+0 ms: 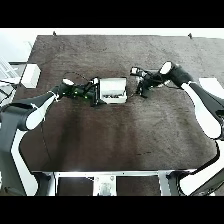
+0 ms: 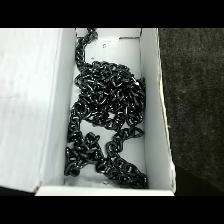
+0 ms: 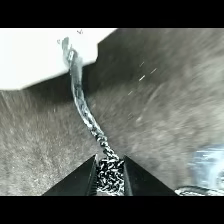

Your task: Fold the box and place the chain.

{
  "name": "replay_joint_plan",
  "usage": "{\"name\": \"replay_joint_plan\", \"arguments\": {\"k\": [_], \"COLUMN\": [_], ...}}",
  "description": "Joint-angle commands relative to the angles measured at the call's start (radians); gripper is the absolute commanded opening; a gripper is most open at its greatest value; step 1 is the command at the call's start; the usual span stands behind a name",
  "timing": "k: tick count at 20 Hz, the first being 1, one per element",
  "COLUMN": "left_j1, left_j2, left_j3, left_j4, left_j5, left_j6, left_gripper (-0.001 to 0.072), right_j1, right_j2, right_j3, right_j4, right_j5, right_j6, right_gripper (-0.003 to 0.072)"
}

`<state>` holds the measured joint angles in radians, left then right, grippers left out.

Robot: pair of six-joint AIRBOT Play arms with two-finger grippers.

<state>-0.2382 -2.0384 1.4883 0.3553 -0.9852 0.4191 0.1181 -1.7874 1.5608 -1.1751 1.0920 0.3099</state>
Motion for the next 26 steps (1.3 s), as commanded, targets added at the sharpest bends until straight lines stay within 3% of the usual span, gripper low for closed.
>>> {"name": "replay_joint_plan", "arguments": {"k": [1,8,13,26], "left_j1": [0.0,0.0,0.0,0.0], "left_j2": [0.0,0.0,0.0,0.0], "left_j3": [0.0,0.0,0.0,0.0], "left_j4": [0.0,0.0,0.0,0.0], "left_j5": [0.0,0.0,0.0,0.0], "left_j6": [0.0,0.0,0.0,0.0], "left_gripper": [0.0289,0.0289,0.0289,0.0289], "right_j1": [0.001,0.002,0.025,0.249], "right_j2": [0.053,0.293,0.441,0.469], "right_j3": [0.067,0.089,0.109,0.108], "right_j4": [0.042,0.043,0.199,0.206], "right_j5": [0.089,0.048,0.0,-0.082], "right_j6": [0.032,0.055,0.096,0.188], "right_gripper": [0.0014,0.0014,0.0013,0.0013]}}
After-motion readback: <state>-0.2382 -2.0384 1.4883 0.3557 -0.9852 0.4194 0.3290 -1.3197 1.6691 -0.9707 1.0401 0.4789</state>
